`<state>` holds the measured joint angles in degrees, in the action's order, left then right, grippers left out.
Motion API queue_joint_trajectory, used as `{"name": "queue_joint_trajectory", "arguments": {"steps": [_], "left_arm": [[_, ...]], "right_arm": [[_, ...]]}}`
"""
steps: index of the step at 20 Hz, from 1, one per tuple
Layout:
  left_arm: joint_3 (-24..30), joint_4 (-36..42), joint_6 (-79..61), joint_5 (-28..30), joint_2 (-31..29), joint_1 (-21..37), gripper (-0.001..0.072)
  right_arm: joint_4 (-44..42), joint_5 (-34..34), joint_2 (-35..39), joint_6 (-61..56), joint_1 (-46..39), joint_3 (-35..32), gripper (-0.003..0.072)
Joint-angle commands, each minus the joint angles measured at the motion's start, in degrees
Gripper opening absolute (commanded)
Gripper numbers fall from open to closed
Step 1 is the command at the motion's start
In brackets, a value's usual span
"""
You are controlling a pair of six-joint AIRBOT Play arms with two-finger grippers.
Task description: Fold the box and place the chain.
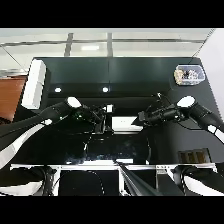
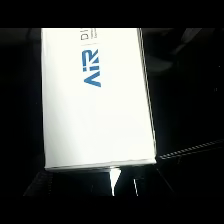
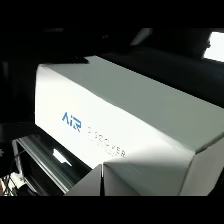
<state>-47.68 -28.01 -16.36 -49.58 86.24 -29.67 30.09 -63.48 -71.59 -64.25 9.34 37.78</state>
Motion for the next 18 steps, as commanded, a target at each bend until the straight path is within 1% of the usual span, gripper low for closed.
{"name": "queue_joint_trajectory", "arguments": {"steps": [1, 9, 12, 14, 16, 18], "left_arm": [[-0.02, 0.00, 0.11, -0.09, 0.00, 0.00, 0.0335], [-0.02, 0.00, 0.11, -0.09, 0.00, 0.00, 0.0335], [-0.02, 0.00, 0.11, -0.11, 0.00, 0.00, 0.0343], [-0.02, 0.04, 0.11, -0.15, 0.00, 0.02, 0.0343], [-0.02, -0.02, 0.13, -0.17, -0.13, 0.13, 0.0342], [-0.02, 0.02, 0.26, 0.00, -0.61, 0.87, 0.0343]], "right_arm": [[3.48, 2.12, -0.11, -1.53, 0.13, -0.02, 0.0023], [5.03, 4.72, -0.11, -1.55, 1.92, -0.02, 0.0023], [5.44, 4.20, -0.04, -0.35, 1.97, 0.09, 0.0023], [5.22, 0.76, 0.59, 3.63, 1.40, 1.60, 0.0023], [5.35, -6.62, 2.27, 9.64, -0.46, 5.42, 0.0023], [7.61, -11.67, 4.74, 10.51, -4.04, 9.18, 0.0023]]}}
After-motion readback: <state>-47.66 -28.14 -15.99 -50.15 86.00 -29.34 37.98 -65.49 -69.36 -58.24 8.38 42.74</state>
